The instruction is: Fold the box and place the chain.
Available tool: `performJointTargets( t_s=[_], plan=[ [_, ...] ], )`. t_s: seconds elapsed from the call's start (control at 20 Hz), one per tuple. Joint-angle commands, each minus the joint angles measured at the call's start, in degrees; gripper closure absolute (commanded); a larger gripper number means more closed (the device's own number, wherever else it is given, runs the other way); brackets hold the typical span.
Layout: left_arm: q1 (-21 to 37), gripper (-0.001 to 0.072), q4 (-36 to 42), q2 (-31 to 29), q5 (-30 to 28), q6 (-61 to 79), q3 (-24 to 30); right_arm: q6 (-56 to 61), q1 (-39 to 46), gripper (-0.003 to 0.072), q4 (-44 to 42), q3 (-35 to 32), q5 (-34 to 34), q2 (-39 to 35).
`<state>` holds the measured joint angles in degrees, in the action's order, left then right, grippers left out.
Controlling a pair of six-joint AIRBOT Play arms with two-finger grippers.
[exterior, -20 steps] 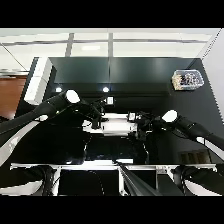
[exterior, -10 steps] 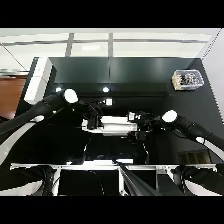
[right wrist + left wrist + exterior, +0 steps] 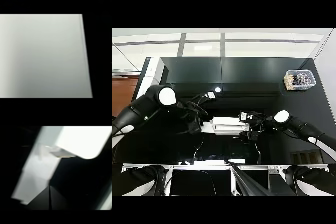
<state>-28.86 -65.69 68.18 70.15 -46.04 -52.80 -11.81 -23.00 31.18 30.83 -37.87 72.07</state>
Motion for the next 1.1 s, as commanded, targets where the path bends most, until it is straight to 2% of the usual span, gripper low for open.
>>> performJointTargets(
  t_s=[0.0, 0.2, 0.25, 0.3, 0.4, 0.45, 0.6, 0.85, 1.05],
  plan=[
    [0.13, 0.0689, 20.48, -1.03, -2.86, -2.51, 6.64, 0.0, -0.04, 0.059, -0.02, 0.02, -0.04, 0.0],
    [4.39, 0.0688, 55.01, -1.27, -21.55, 19.37, 15.13, 0.0, -0.04, 0.059, -0.02, 0.02, -0.02, 0.0],
    [5.64, 0.0688, 61.05, -1.27, -25.31, 24.13, 16.04, 0.0, -0.04, 0.059, -0.02, 0.02, -0.02, 0.0],
    [6.45, 0.0688, 63.58, -1.2, -30.38, 27.15, 16.33, 0.0, -0.04, 0.059, -0.02, 0.02, 0.0, 0.0],
    [6.45, 0.0687, 60.46, -0.26, -40.54, 27.87, 16.26, 0.02, -0.04, 0.0589, -0.04, 0.02, 0.02, 0.0],
    [6.4, 0.0687, 56.94, 0.87, -41.68, 27.85, 15.93, 0.0, -0.04, 0.059, -0.04, 0.02, 0.02, 0.0],
    [5.49, 0.0687, 44.06, 6.54, -35.23, 24.44, 12.28, 0.0, -0.04, 0.0589, -0.04, 0.02, 0.02, 0.0],
    [2.36, 0.0687, 20.57, 14.84, -26.16, 8.46, 2.58, 0.0, -0.04, 0.0589, -0.04, 0.02, 0.02, 0.0],
    [2.14, 0.0686, 17.9, 18.36, -17.99, 8.52, -2.23, 0.02, -0.04, 0.0589, -0.04, 0.02, 0.02, 0.0]
  ],
)
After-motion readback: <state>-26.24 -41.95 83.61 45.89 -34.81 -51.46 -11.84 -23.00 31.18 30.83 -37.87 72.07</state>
